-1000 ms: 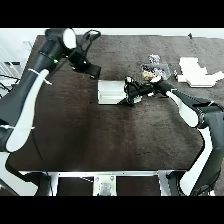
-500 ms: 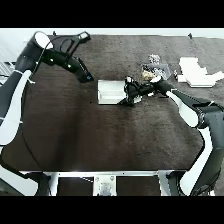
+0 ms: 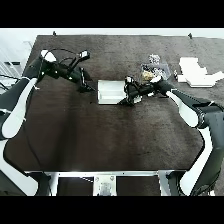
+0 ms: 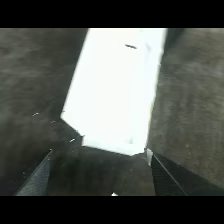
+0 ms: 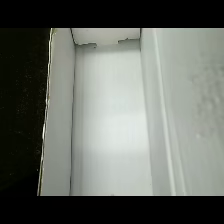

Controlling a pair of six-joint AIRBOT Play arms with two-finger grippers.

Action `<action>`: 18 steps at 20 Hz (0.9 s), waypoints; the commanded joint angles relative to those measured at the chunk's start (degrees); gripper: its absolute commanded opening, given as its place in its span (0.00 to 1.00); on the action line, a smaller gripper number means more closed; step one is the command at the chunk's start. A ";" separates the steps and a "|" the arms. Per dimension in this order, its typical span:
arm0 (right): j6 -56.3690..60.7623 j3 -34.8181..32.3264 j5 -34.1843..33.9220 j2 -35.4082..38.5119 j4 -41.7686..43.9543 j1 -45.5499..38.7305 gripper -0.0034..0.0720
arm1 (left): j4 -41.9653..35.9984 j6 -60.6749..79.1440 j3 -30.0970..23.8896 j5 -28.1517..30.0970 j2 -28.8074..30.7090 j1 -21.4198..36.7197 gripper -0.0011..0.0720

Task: Fold the box and place the chain.

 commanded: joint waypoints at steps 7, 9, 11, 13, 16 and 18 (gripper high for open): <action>0.02 0.00 0.00 0.02 0.00 0.02 0.82 | -6.34 19.78 -0.39 0.37 -9.49 2.69 1.00; 0.02 0.00 0.00 0.02 0.00 0.02 0.82 | -8.59 21.92 -0.39 0.17 -10.71 2.67 1.00; 0.02 0.00 0.02 0.02 0.00 0.02 0.82 | -9.68 23.96 -0.39 0.09 -11.52 2.23 1.00; 0.02 0.00 0.02 0.02 0.00 0.02 0.82 | -9.66 24.44 -0.39 0.17 -12.09 1.27 1.00; 0.02 0.00 0.00 0.02 0.00 0.02 0.82 | -9.38 25.20 -0.39 0.35 -12.59 0.11 1.00; 0.02 0.00 0.00 0.02 0.00 0.02 0.82 | -9.35 25.20 -0.39 0.26 -13.11 0.11 1.00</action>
